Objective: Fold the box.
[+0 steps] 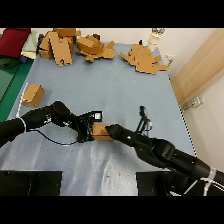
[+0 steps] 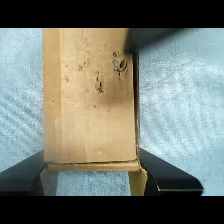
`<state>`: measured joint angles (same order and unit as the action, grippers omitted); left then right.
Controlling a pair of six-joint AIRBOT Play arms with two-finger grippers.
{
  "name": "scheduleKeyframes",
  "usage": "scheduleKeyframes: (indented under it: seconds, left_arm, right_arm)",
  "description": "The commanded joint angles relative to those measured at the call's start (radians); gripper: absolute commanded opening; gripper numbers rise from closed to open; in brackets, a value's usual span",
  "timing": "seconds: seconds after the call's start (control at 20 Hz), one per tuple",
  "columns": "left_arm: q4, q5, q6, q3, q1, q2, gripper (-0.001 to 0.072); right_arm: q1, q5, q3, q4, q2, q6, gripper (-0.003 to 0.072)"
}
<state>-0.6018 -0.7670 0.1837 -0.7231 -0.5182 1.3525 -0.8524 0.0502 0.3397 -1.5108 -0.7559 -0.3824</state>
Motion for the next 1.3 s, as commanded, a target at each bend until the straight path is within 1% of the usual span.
scheduleKeyframes:
  seconds: [0.0,0.05,0.15,0.3,0.35,0.45,0.55,0.6,0.7,0.75,0.8,0.85,0.95,1.05,1.15,1.25]
  left_arm:
    - [0.000,0.000,0.000,-0.001,0.000,-0.001,0.0319]
    - [0.000,0.000,-0.002,-0.001,0.000,-0.001,0.0319]
    - [0.000,0.002,-0.002,-0.002,0.001,-0.004,0.0319]
    - [-0.024,0.002,-0.165,-0.030,0.020,-0.063,0.0319]
    - [-0.068,0.003,-0.230,-0.045,0.034,-0.095,0.0319]
    - [-0.212,0.027,-0.430,-0.079,0.082,-0.165,0.0319]
    - [-0.343,0.103,-0.622,-0.097,0.154,-0.220,0.0320]
    - [-0.377,0.158,-0.682,-0.105,0.195,-0.233,0.0320]
    - [-0.393,0.258,-0.743,-0.134,0.296,-0.224,0.0321]
    - [-0.393,0.278,-0.750,-0.161,0.340,-0.203,0.0383]
    - [-0.393,0.279,-0.753,-0.201,0.380,-0.171,0.0559]
    - [-0.393,0.276,-0.776,-0.253,0.422,-0.124,0.0593]
    - [-0.393,0.274,-0.861,-0.366,0.484,-0.019,0.0575]
    - [-0.393,0.267,-0.926,-0.499,0.535,0.098,0.0575]
    - [-0.394,0.261,-0.943,-0.626,0.575,0.206,0.0575]
    - [-0.396,0.259,-0.943,-0.720,0.612,0.294,0.0575]
  right_arm:
    - [0.077,0.266,0.001,0.048,0.162,-0.018,0.0002]
    - [0.094,0.296,0.001,0.071,0.202,-0.018,0.0002]
    - [0.122,0.315,0.001,0.096,0.262,-0.018,0.0003]
    - [0.143,0.368,0.001,0.113,0.301,-0.018,0.0003]
    - [0.143,0.382,0.001,0.119,0.303,-0.018,0.0003]
    - [0.143,0.385,0.001,0.120,0.302,-0.019,0.0003]
    - [0.143,0.385,0.001,0.130,0.302,-0.019,0.0003]
    - [0.143,0.385,0.001,0.137,0.302,-0.018,0.0003]
    - [0.143,0.385,0.001,0.144,0.302,-0.018,0.0003]
    - [0.143,0.384,0.001,0.144,0.302,-0.018,0.0003]
    - [0.143,0.384,0.001,0.144,0.302,-0.018,0.0003]
    - [0.143,0.385,0.001,0.144,0.302,-0.018,0.0003]
    - [0.143,0.385,0.001,0.144,0.302,-0.018,0.0003]
    - [0.143,0.385,0.001,0.143,0.302,-0.018,0.0003]
    - [0.143,0.385,0.001,0.144,0.302,-0.018,0.0003]
    - [0.143,0.385,0.001,0.151,0.302,-0.003,0.0003]
